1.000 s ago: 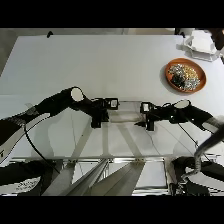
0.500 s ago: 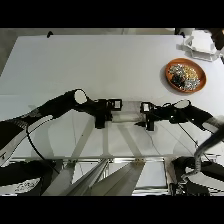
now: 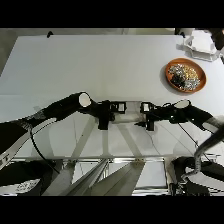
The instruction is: Fold the box and place the chain.
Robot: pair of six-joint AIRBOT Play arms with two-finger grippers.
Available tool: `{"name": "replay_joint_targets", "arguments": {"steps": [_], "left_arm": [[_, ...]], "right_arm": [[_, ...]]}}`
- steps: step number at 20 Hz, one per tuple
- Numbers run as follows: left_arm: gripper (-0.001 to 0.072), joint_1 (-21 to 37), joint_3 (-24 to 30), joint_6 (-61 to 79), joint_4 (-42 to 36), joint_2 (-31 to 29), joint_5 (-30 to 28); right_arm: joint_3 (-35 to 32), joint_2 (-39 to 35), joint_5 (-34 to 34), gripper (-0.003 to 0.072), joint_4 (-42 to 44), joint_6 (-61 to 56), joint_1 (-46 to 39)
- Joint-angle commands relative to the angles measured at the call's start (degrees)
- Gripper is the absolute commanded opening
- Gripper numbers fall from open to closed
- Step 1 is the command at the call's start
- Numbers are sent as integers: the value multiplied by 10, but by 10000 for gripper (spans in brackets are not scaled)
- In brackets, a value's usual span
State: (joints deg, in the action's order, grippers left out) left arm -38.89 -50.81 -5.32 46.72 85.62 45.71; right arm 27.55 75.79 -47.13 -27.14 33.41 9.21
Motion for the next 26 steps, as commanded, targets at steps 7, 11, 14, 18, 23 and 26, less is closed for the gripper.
{"name": "replay_joint_targets", "arguments": {"steps": [7, 11, 14, 18, 23, 26], "left_arm": [[342, -9, 0, -1, 0, 4, -21], [396, -9, 0, -1, 0, 4, -27], [287, -8, 0, -12, 2, 0, -17], [5, 9, 0, -56, 30, -28, 34], [4, 61, 0, -219, 40, -80, 83], [4, 122, 0, -322, -4, -123, 86]], "right_arm": [[0, 0, 0, 480, 0, 0, 0], [0, 0, 0, 480, 0, 0, 0], [0, 0, 0, 480, 0, 0, 0], [0, 0, 0, 480, 0, 0, 0], [0, 0, 0, 480, 0, 0, 0], [0, 0, 0, 480, 0, 0, 0]]}}
